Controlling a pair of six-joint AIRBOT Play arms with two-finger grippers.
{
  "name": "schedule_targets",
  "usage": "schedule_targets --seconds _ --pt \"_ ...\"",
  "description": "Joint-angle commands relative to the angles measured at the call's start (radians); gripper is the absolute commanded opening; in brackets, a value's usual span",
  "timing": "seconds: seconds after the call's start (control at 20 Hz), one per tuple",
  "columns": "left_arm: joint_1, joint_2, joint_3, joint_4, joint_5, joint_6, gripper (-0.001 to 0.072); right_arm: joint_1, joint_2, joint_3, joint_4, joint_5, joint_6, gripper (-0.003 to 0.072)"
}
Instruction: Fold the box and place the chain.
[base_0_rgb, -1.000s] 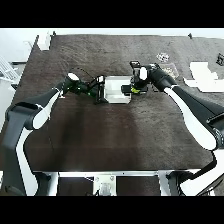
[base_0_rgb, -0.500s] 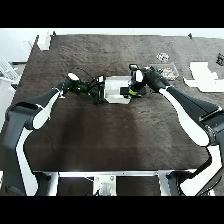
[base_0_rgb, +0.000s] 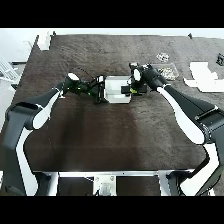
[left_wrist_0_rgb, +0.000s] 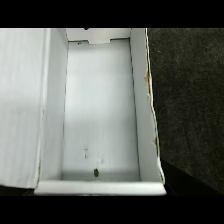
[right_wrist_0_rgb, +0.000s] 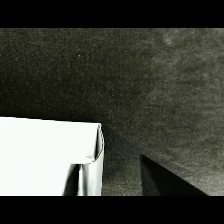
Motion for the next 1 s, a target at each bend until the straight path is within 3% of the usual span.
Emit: schedule_targets --seconds 0.0,0.55,0.95 --pt "0.0 0.0 0.0 0.002 0.0 0.001 0.0479 0.001 -0.002 0.005 -0.025 0.007 0.006 0.0339" --pt "0.0 0.0 0.0 0.002 0.0 0.001 0.0479 0.039 -0.023 0.005 -0.024 0.007 0.006 0.0317" --pt "0.0 0.0 0.0 0.002 0.0 0.001 0.0479 0.045 -0.024 0.006 -0.024 0.006 0.006 0.0163"
